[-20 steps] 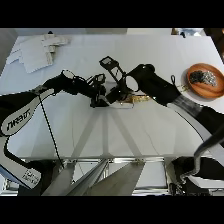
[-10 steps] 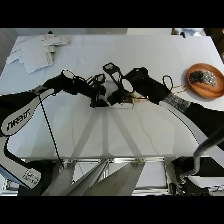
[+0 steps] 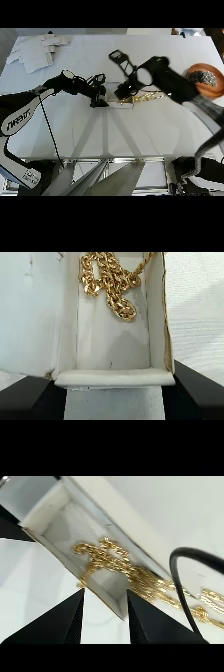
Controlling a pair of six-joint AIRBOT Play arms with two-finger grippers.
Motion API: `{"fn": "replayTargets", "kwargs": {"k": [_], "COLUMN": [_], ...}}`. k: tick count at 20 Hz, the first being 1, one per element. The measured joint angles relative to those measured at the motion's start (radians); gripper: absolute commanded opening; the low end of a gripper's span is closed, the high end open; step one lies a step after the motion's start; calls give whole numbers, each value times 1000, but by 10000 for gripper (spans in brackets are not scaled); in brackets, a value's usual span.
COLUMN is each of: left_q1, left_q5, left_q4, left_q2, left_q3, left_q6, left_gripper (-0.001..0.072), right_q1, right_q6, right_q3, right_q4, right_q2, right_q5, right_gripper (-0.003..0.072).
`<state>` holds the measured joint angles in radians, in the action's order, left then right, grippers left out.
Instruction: Fold the box and place the chain.
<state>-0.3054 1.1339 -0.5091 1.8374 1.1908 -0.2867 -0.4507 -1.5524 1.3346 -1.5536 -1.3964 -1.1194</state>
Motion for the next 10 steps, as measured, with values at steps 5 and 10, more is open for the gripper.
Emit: {"fn": "replayTargets", "kwargs": {"k": [5, 10], "left_q1": [0, 0], "left_q5": [0, 0], "left_q4": [0, 0], "left_q2": [0, 0], "left_q3": [0, 0], "left_q6": [0, 0], "left_gripper": [417, 417], "right_q1": [167, 337], "right_q6": [185, 563], "right_q3": [0, 0], "right_q4": [-44, -37], "right_q2": [53, 39], "right_q5": [-137, -197], "right_gripper": [489, 561]}}
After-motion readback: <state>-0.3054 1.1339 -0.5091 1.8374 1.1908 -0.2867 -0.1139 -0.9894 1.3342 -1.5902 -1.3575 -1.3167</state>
